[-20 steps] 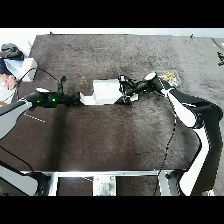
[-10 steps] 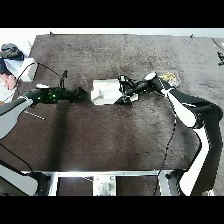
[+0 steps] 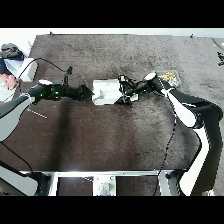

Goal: Fold the box and place the chain.

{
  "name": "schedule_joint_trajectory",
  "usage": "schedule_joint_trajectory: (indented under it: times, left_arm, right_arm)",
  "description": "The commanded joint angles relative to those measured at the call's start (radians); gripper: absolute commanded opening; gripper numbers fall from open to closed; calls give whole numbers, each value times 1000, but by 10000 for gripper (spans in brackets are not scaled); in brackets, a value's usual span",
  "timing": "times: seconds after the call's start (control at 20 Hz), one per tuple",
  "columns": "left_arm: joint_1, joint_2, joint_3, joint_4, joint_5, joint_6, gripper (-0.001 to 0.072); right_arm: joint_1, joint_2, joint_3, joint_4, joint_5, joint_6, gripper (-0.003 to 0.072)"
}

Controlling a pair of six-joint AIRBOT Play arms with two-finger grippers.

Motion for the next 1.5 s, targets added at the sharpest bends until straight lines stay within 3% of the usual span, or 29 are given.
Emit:
schedule_joint_trajectory:
  times: [0.0,0.45,0.85,1.1,1.3,1.45]
  left_arm:
    - [-18,2,20,28,10,-28,345]
    - [-101,2,114,266,79,-310,345]
    - [-129,1,119,342,123,-421,345]
    - [-217,0,233,700,125,-733,345]
    - [-267,-2,283,867,100,-909,345]
    - [-290,-27,316,900,83,-969,344]
  right_arm:
    - [0,0,1,0,0,0,482]
    - [0,0,1,0,0,0,482]
    - [0,0,1,0,0,0,482]
    - [0,0,1,0,0,0,482]
    - [0,0,1,0,0,0,482]
    - [0,0,1,0,0,0,482]
